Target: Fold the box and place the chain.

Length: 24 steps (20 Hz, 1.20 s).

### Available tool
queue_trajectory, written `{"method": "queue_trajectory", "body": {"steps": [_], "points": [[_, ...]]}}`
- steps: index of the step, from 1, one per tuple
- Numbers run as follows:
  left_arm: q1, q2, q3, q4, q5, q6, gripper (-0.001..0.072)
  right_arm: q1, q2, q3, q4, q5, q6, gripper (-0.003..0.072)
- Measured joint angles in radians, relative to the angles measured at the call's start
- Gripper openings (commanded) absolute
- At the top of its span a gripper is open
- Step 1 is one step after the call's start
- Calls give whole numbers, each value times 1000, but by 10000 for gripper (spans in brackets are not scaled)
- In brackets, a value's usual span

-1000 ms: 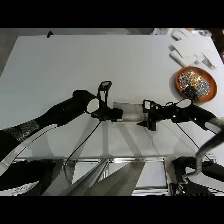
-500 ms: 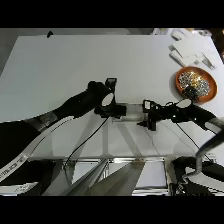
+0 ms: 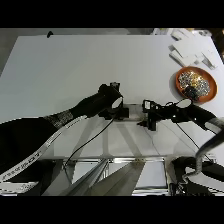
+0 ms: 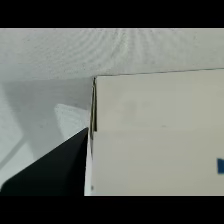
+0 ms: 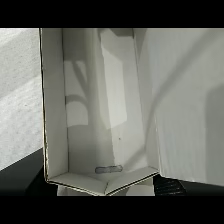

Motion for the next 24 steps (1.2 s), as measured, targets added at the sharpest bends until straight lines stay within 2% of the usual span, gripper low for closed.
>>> {"method": "queue_trajectory", "body": {"steps": [2,3,4,9,10,11,12,21,22,24], "points": [[0,-6,1,4,-3,-1,178,0,0,0,0,0,0,299],[-1,-8,2,6,-5,-4,49,0,0,0,0,0,0,299],[-1,-11,2,11,-14,-4,3,0,0,0,0,0,0,299],[-1,-17,3,10,-17,-8,15,0,0,0,0,1,1,299],[-1,-17,3,9,-17,-8,48,0,0,0,0,1,1,299],[-1,-18,3,10,-16,-7,126,0,0,0,0,1,0,299],[-1,-22,1,4,-11,-6,173,0,0,0,0,0,0,299],[13,6,2,25,-38,43,166,0,0,0,0,0,0,299],[15,8,2,26,-43,50,128,0,0,0,0,0,0,299],[18,8,2,25,-43,61,130,0,0,0,2,-1,0,299]]}}
